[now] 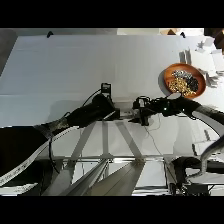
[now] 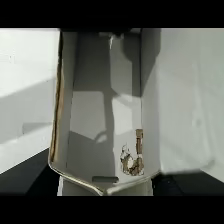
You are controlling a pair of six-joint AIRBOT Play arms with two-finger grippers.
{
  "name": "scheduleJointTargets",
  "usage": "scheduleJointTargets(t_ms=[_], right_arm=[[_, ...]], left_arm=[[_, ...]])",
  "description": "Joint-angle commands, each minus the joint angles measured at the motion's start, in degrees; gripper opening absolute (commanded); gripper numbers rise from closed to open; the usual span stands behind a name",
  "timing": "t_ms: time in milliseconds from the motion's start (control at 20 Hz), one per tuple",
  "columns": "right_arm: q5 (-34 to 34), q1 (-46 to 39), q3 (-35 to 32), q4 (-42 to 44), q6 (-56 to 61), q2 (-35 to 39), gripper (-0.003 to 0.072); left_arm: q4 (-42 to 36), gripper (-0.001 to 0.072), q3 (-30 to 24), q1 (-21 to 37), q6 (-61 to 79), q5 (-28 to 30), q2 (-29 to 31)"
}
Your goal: Fold the box and place the chain.
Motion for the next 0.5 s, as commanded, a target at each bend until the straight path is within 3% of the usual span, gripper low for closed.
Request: scheduleJointTargets(t_ms=[0, 300, 350, 450], right_arm=[[0.3, 0.0, 0.0, 0.3, 0.0, 0.0, 0.0542], [0.3, 0.0, 0.0, 0.3, 0.0, 0.0, 0.0542], [0.3, 0.0, 0.0, 0.3, 0.0, 0.0, 0.0542], [0.3, 0.0, 0.0, 0.3, 0.0, 0.0, 0.0542]], left_arm=[[-0.5, 0.0011, 0.7, -0.3, -2.7, -1.0, -1.1], [-0.5, 0.0027, 0.7, -0.2, -2.8, -2.9, -0.8], [-0.5, 0.0093, 0.7, -0.2, -2.8, -3.7, -0.2], [-0.4, 0.0445, 0.7, 0.0, -1.4, -3.8, 1.9]])
